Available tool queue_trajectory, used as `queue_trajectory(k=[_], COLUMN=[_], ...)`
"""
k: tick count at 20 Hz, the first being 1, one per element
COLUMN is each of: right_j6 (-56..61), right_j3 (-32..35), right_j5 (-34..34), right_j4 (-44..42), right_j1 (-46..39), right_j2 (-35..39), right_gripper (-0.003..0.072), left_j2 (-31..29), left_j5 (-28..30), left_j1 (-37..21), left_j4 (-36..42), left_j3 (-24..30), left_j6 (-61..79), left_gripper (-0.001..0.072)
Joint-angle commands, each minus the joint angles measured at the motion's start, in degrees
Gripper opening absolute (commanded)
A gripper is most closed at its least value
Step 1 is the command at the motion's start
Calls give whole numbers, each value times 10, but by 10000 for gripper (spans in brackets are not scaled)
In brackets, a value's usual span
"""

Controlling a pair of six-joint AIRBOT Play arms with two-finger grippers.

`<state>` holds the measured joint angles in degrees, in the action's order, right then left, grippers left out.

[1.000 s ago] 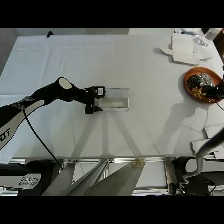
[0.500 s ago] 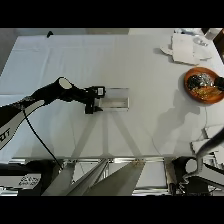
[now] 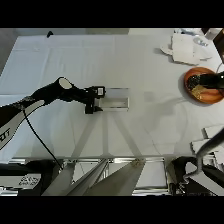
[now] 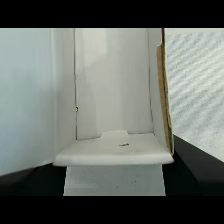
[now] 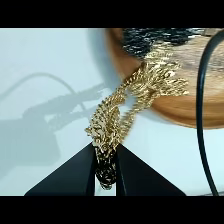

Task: Fold the box and place the chain.

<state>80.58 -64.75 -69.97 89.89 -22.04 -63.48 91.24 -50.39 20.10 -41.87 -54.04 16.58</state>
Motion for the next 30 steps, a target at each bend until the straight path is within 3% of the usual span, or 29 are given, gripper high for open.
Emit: queue_trajectory(k=[1,7,13,21,30], right_j6=[0,11,39,51,77], right_j3=[-1,-1,-1,-1,0], right_j5=[-48,-58,-26,124,163], right_j4=[-4,-10,-64,-221,-224], right_j1=[94,231,316,364,384], right_j2=[26,35,35,19,-73], right_gripper=[9,9,9,9,10], left_j2=[0,0,0,0,0], left_j5=[0,0,0,0,0], left_j1=[0,0,0,0,0], left_j4=[0,0,0,0,0], left_j3=[0,0,0,0,0], left_j6=[0,0,0,0,0], left_gripper=[276,276,276,276,276])
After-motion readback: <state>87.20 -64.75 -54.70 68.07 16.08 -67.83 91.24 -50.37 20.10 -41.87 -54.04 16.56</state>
